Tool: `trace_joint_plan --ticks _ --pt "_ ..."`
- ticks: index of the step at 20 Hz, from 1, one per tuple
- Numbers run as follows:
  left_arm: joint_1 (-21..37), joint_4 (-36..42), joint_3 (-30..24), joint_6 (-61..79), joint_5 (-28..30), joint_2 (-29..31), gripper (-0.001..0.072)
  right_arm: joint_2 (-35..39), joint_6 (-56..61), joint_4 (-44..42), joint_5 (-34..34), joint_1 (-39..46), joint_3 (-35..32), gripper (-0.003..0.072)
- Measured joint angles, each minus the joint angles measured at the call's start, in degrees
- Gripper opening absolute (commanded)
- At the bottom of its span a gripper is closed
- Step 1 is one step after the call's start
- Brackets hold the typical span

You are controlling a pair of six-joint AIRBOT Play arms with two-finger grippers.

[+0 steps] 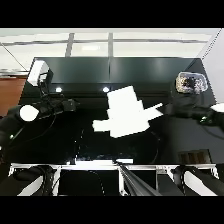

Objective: Fold the box and place the chain.

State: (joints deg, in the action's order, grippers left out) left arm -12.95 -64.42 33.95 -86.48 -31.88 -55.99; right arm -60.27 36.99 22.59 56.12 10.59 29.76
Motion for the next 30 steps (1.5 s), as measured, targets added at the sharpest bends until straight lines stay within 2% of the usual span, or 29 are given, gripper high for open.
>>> trace_joint_plan --ticks 3,7,10,14,15,18,24,25,26,27,28,30 --pt "-0.59 9.77 2.29 5.97 -3.76 -6.64 0.0701 3.80 -0.55 -3.21 -7.26 -9.97 -4.57 0.0015" --pt "2.51 28.22 7.74 20.35 -17.66 -18.23 0.0700 5.51 -0.68 -5.05 -11.67 -17.14 -6.62 0.0015" --pt "4.37 32.39 10.32 24.74 -26.40 -24.81 0.0700 5.90 -0.72 -5.75 -12.96 -19.02 -7.13 0.0015" --pt "3.96 38.05 11.54 33.68 -35.71 -31.76 0.0686 6.05 -0.72 -5.95 -13.73 -19.78 -7.34 0.0015" --pt "3.52 39.67 11.76 36.87 -38.29 -33.29 0.0663 6.10 -0.72 -5.95 -13.86 -19.87 -7.34 0.0015" --pt "2.21 39.98 13.88 43.67 -43.04 -37.16 0.0468 6.10 -0.74 -5.97 -14.05 -20.02 -7.39 0.0016" --pt "1.11 32.52 19.87 46.71 -45.11 -39.82 0.0171 6.10 -0.74 -3.80 -14.19 -20.06 -7.39 0.0016" --pt "1.05 32.02 20.57 46.88 -45.05 -39.95 0.0069 6.10 -0.74 -3.48 -14.19 -20.06 -7.39 0.0035" --pt "1.03 31.43 21.24 47.17 -45.11 -40.04 0.0026 6.10 -0.74 -3.21 -14.16 -20.04 -7.37 0.0246" --pt "0.98 31.21 21.73 47.69 -45.31 -40.06 0.0026 6.10 -0.74 -2.89 -14.12 -19.93 -7.26 0.0497" --pt "0.96 30.99 22.23 47.95 -45.38 -40.11 0.0025 6.10 -0.79 -1.99 -14.05 -19.65 -6.78 0.0573" --pt "0.94 30.12 23.02 48.41 -45.79 -40.04 0.0023 6.16 -0.79 1.70 -12.61 -18.01 -4.39 0.0574"
